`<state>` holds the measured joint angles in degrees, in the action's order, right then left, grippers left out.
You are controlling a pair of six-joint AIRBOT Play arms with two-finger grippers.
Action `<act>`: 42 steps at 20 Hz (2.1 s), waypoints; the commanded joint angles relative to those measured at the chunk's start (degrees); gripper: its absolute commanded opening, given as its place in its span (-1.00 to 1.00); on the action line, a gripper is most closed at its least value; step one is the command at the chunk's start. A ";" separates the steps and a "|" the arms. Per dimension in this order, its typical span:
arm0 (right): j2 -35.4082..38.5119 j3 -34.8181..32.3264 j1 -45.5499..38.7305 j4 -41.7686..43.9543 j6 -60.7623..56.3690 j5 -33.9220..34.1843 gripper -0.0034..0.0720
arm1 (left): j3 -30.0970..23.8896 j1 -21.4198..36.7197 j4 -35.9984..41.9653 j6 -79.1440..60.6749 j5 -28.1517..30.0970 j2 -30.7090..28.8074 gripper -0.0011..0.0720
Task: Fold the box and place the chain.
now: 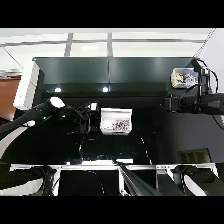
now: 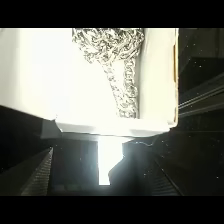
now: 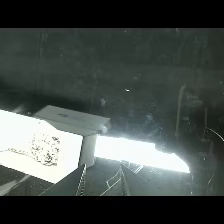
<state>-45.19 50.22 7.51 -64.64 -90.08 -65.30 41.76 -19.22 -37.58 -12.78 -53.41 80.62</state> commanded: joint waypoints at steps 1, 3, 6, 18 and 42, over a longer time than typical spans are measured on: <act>0.02 0.07 0.00 0.02 -0.02 0.00 -0.23 | 0.74 -0.59 3.80 -3.67 -0.35 0.76 0.96; 0.02 0.07 0.00 0.02 0.00 0.02 -0.23 | 0.74 -1.84 3.96 -3.98 1.36 0.83 0.96; 0.02 0.07 0.00 0.02 0.57 0.04 -0.23 | 0.72 -2.14 3.54 -3.96 0.61 1.22 0.96; 0.02 0.07 0.00 0.02 0.57 1.55 -0.23 | 0.52 -3.15 2.27 -0.28 0.24 1.22 0.96; -5.88 -5.92 5.46 7.91 4.57 21.46 0.71 | 0.61 -6.78 5.05 -0.31 4.98 1.18 0.00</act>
<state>-48.14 45.06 11.73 -60.88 -88.44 -53.32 42.30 -25.98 -32.38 -13.08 -48.84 81.80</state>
